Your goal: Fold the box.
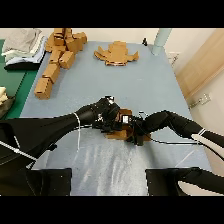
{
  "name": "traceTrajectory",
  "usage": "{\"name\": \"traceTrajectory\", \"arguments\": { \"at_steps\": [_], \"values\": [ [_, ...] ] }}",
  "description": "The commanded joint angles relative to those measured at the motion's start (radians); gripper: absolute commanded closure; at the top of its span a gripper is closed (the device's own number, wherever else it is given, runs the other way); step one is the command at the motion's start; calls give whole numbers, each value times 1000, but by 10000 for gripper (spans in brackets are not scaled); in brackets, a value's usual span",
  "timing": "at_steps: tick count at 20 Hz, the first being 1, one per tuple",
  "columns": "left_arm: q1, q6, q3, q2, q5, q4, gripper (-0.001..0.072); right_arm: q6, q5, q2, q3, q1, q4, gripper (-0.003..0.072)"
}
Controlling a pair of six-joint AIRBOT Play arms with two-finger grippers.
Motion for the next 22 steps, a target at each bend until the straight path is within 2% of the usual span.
{"name": "traceTrajectory", "arguments": {
  "at_steps": [1, 4, 5, 6, 10, 14, 18, 22],
  "values": [
    [-4, -1, 1, -1, 8, 1, 696, 0, 0, 0, 0, 0, 0, 102],
    [-4, 0, 2, 3, -9, 2, 693, 0, 0, 0, 0, 0, 0, 102],
    [-4, 0, 2, 7, -10, 2, 520, 0, 0, 0, 0, 0, 0, 102],
    [-4, -2, 3, 11, -10, 2, 314, 0, 0, 0, 0, 0, 0, 102],
    [-2, -3, 23, 18, -24, 1, 297, 0, 0, 0, 0, 0, 0, 102],
    [41, 48, 81, 19, -135, -20, 297, 0, 0, 0, 0, 0, 0, 102],
    [122, 165, 163, 19, -247, -135, 297, 0, 0, 0, 0, 0, 0, 102],
    [218, 273, 205, 19, -323, -246, 297, 0, 0, 0, 0, 0, 0, 102]
  ]
}}
